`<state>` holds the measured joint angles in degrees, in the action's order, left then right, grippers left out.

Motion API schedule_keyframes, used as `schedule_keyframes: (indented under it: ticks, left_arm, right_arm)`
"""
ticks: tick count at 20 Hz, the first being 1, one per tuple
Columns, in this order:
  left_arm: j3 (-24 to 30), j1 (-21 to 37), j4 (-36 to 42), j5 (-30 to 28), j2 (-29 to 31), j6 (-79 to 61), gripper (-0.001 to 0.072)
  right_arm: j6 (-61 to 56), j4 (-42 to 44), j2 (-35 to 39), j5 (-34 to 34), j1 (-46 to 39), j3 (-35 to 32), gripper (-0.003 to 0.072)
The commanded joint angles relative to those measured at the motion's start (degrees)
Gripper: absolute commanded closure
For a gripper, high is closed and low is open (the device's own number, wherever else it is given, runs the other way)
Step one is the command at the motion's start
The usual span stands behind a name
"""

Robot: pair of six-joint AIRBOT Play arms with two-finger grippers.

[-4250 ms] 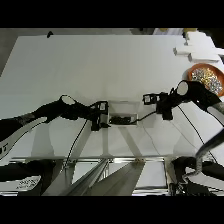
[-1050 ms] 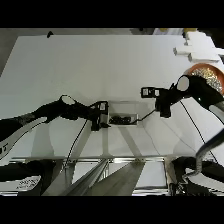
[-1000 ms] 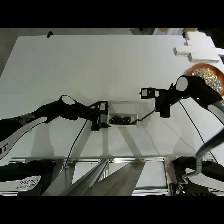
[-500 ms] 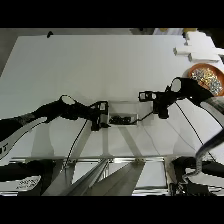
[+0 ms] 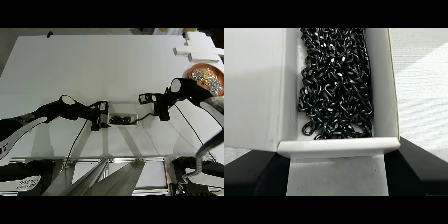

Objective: Fold the box and place the chain.

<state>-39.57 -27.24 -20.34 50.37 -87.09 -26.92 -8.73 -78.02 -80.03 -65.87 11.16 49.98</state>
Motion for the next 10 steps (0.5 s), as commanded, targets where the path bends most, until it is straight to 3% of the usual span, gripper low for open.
schedule_keyframes:
  ticks: [1,3,8,10]
  left_arm:
    - [0.02,0.02,0.0,0.0,0.04,0.0,0.0454]
    - [0.02,0.02,-0.02,0.0,0.04,0.0,0.0454]
    - [0.02,0.02,0.02,-0.02,0.04,0.0,0.0454]
    - [0.02,0.02,0.0,0.0,0.04,0.0,0.0454]
  right_arm:
    - [-2.49,0.37,4.59,-2.25,-0.02,0.11,0.0668]
    - [-5.64,2.71,8.87,-3.37,-0.02,0.11,0.0668]
    - [-5.97,23.21,19.69,-5.11,0.94,-1.51,0.0668]
    - [-6.01,26.03,22.77,-4.48,3.91,-2.4,0.0668]
